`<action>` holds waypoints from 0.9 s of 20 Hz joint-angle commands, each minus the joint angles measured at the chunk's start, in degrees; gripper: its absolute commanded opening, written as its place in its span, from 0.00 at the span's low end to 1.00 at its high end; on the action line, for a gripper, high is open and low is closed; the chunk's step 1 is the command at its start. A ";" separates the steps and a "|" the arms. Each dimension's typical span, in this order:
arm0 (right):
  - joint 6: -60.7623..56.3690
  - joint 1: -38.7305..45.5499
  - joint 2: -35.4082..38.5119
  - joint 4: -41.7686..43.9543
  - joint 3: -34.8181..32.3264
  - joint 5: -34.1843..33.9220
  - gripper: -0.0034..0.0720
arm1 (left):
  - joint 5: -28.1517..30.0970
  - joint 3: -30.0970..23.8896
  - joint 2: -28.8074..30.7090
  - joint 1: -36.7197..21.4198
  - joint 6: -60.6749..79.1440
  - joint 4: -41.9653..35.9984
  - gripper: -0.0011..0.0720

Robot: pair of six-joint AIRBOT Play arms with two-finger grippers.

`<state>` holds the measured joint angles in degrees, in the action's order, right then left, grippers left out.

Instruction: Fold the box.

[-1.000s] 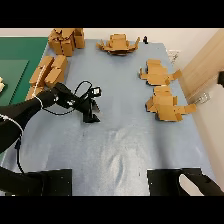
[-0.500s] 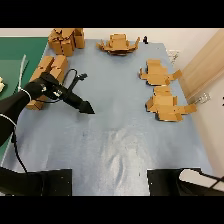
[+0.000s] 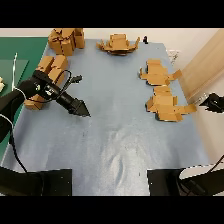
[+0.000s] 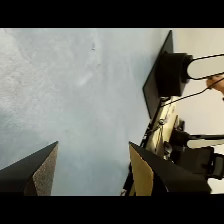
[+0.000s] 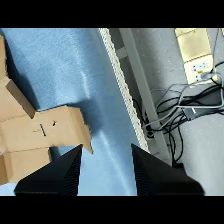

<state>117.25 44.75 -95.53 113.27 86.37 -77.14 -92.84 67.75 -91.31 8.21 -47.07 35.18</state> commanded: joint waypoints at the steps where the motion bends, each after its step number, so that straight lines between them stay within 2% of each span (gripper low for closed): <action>1: 6.23 -0.04 -3.87 3.32 1.29 -0.66 0.69 | -2.19 0.04 0.00 0.04 -0.79 -2.84 0.95; 3: 7.63 -0.07 -5.66 3.85 1.29 -0.68 0.69 | -2.29 0.04 0.00 0.02 -0.83 -2.84 0.95; 5: 12.72 -0.13 -6.99 9.86 1.29 -0.66 0.68 | -2.29 0.04 0.00 0.04 -0.90 -3.06 0.95; 10: 13.27 -0.90 -9.16 11.26 1.29 0.13 0.63 | -2.19 0.04 0.00 0.04 -1.07 -3.28 0.95; 11: 13.27 -1.44 -9.46 11.67 1.27 -0.31 0.58 | -2.23 0.04 0.00 0.04 -1.18 -3.32 0.95; 14: 10.51 -3.23 -9.33 11.47 1.29 -4.17 0.06 | -2.12 0.04 0.00 0.02 -3.78 -3.54 0.95; 18: -0.81 -7.26 -3.67 14.47 1.29 -10.84 0.06 | -1.49 0.11 0.02 -0.04 -6.88 -5.33 0.95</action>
